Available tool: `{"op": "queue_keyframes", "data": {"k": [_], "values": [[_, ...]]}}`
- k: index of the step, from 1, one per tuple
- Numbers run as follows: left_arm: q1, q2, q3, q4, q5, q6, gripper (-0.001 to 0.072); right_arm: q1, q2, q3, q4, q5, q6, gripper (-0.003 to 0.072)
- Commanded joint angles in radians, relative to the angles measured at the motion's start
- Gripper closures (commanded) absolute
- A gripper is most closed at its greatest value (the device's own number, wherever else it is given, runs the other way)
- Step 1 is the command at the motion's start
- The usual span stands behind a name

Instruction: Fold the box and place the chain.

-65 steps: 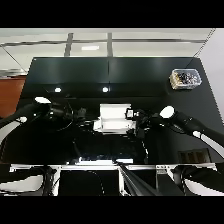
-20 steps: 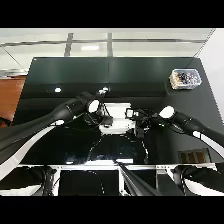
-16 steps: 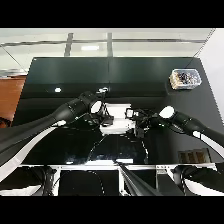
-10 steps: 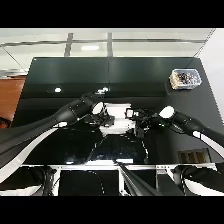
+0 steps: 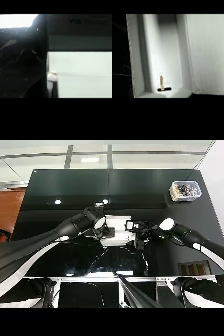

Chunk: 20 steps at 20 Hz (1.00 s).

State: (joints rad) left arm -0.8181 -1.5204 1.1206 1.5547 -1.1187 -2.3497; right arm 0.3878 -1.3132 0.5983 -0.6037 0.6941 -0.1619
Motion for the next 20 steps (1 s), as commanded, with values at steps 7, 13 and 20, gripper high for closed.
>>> {"op": "queue_keyframes", "data": {"k": [7, 13, 20], "values": [[0.007, -0.002, 0.001, 0.013, 0.008, -0.007, 0.0298, 0.001, 0.0, 0.001, 0.0, 0.001, 0.001, 0.0435], [0.007, -0.022, 0.001, 0.006, -0.001, 0.016, 0.0302, 0.001, 0.0, 0.001, 0.0, 0.001, 0.0, 0.0434], [0.007, -0.031, 0.005, -0.022, 0.022, 0.047, 0.068, 0.001, 0.0, 0.001, 0.0, 0.001, 0.0, 0.0435]]}}
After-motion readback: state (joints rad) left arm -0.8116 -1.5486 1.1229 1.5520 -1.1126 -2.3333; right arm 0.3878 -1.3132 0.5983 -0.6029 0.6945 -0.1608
